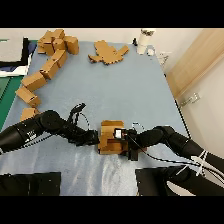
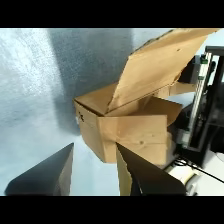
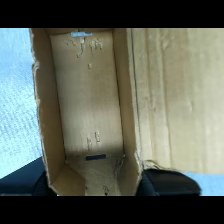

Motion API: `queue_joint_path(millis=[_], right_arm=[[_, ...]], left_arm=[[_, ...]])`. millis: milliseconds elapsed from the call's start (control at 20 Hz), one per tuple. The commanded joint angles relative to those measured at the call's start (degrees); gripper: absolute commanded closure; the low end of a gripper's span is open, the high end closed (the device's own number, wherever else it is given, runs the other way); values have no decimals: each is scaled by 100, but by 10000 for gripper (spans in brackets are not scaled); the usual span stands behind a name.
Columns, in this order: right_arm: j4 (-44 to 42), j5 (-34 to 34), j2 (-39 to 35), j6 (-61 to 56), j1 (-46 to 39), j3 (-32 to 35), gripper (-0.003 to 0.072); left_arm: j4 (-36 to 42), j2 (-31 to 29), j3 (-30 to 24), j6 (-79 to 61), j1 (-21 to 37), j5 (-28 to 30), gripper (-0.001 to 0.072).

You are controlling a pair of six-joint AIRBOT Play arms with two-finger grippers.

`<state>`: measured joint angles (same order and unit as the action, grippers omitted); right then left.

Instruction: Fold the box.

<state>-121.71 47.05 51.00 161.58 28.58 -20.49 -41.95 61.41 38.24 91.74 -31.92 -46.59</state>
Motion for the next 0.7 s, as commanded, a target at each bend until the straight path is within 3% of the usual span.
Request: queue_joint_path(millis=[0,650], right_arm=[[-2,-2,0,-2,2,-2,112],[-2,-2,0,-2,2,-2,112]], left_arm=[[422,2,15,-330,9,-39,309],[446,74,15,-317,9,214,289]])
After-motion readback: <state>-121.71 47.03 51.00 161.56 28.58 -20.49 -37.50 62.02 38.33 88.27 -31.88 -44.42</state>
